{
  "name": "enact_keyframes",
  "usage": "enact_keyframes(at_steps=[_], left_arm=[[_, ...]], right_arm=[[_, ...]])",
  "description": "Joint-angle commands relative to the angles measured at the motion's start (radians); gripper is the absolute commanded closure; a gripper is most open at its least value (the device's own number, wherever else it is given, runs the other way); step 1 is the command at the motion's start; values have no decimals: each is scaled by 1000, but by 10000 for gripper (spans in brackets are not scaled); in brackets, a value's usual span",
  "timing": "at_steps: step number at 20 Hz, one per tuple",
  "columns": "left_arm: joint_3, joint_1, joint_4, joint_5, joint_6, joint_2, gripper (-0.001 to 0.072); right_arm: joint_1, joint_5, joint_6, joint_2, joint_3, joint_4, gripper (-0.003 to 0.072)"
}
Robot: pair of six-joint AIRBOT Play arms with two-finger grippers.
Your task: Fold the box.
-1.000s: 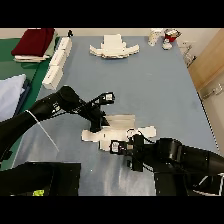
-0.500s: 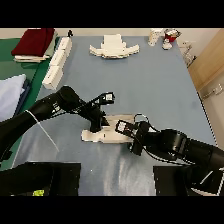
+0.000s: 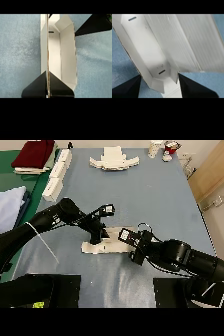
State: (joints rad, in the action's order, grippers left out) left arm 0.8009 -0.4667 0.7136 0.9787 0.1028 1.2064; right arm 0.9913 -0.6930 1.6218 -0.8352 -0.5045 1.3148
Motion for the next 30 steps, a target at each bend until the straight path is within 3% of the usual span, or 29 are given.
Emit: enact_keyframes(at_steps=[1, 11, 14, 17, 21, 23, 30], left_arm=[[0, 0, 0, 0, -1, 0, 696], [0, 0, 0, 0, -1, 0, 696], [0, 0, 0, 0, 0, 0, 696], [0, 0, 0, 0, 0, 0, 696], [0, 0, 0, 0, 0, 0, 696], [0, 0, 0, 0, 0, 0, 696], [0, 0, 0, 0, 0, 0, 696]], right_arm=[[-1, 0, -2, 5, 0, -1, -34], [-29, 64, 24, 39, 47, -6, -34], [-126, 95, 265, 39, 48, 168, -34], [-281, 108, 695, 38, 48, 496, -34], [-465, -2, 1154, -8, 45, 853, -34], [-500, -33, 1262, -53, 36, 928, -34], [-538, -84, 1381, -153, -8, 986, -34]])
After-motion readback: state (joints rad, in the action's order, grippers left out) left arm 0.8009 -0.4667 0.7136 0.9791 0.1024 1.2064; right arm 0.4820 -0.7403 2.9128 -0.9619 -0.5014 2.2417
